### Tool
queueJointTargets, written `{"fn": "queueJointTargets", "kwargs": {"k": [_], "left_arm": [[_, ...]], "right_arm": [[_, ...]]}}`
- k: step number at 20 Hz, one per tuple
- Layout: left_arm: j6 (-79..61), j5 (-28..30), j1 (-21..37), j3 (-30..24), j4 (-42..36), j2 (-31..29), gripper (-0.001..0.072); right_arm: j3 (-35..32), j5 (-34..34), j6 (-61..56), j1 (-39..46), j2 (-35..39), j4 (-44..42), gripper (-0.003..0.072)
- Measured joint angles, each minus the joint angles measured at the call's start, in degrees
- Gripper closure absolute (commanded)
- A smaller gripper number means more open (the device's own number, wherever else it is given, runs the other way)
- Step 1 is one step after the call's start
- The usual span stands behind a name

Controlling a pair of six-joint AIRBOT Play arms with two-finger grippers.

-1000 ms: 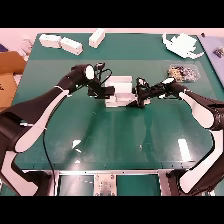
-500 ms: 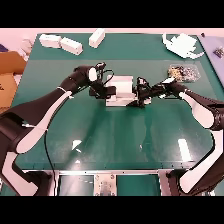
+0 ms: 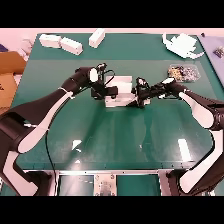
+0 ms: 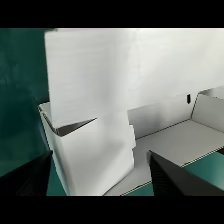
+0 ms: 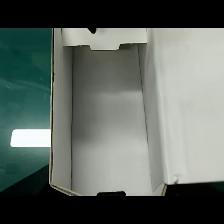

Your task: Fold the box and place the chain.

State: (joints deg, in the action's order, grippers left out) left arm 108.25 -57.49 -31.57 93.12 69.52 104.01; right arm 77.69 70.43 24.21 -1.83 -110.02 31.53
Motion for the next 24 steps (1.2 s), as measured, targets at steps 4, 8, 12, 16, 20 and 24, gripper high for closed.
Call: {"fn": "queueJointTargets", "kwargs": {"k": [4, 8, 12, 16, 20, 24], "left_arm": [[1.1, -0.1, -0.1, 0.0, 2.1, 0.3, 0.0056], [2.2, 0.5, -0.1, 0.0, 3.5, 0.5, 0.0064], [1.4, 0.5, -0.1, 1.1, 4.6, 0.6, 0.0241], [-1.9, -0.1, -0.1, 2.6, 4.9, 0.6, 0.0242], [-3.1, -0.6, -0.1, 2.9, 5.1, 0.7, 0.0241], [2.1, -2.6, 0.0, 3.1, 5.6, 1.0, 0.0242]], "right_arm": [[0.0, 0.0, 0.0, 0.0, 0.0, 0.0, 0.0253], [0.0, -0.1, 0.0, 0.0, 0.0, 0.0, 0.0253], [0.0, -0.1, 0.0, 0.0, 0.0, 0.0, 0.0254], [0.0, -0.1, 0.1, 0.0, 0.0, 0.0, 0.0253], [0.0, -0.1, 0.1, 0.0, 0.0, 0.0, 0.0254], [0.0, -0.1, 0.1, 0.0, 0.0, 0.0, 0.0253]]}}
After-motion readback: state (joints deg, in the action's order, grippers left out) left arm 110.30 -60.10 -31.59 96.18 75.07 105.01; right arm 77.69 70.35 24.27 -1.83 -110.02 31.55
